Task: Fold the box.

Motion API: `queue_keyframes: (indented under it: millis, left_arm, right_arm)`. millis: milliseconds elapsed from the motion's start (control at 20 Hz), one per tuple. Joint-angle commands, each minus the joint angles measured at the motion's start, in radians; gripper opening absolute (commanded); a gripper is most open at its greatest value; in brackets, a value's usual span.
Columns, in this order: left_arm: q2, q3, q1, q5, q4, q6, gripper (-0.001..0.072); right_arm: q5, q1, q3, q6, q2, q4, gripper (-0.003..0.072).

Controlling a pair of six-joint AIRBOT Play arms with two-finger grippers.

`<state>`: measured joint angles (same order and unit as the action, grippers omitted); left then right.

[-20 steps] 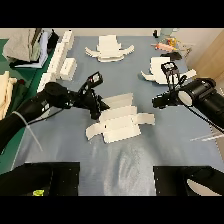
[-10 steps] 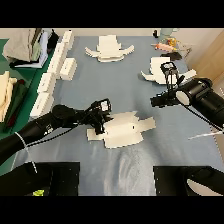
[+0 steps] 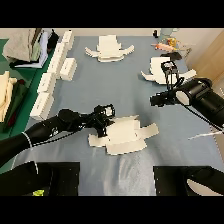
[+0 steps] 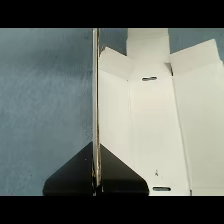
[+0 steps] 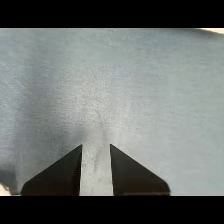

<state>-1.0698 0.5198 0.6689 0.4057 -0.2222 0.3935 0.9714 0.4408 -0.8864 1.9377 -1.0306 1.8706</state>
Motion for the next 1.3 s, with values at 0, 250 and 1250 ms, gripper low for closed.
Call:
queue_keyframes:
  millis: [0,250,1250]
  left_arm:
    - [-0.003,0.055,-0.018,0.057,-0.003,-0.029,0.0015]
    - [-0.011,0.172,-0.174,0.334,-0.075,-0.028,0.0015]
    - [-0.012,0.04,-0.137,0.134,0.254,0.473,0.0011]
  right_arm:
    - [-0.012,0.001,-0.001,0.003,-0.001,-0.001,0.0261]
    - [-0.014,0.001,-0.001,0.011,-0.001,0.0,0.026]
    - [-0.069,0.001,0.002,0.051,-0.001,-0.001,0.026]
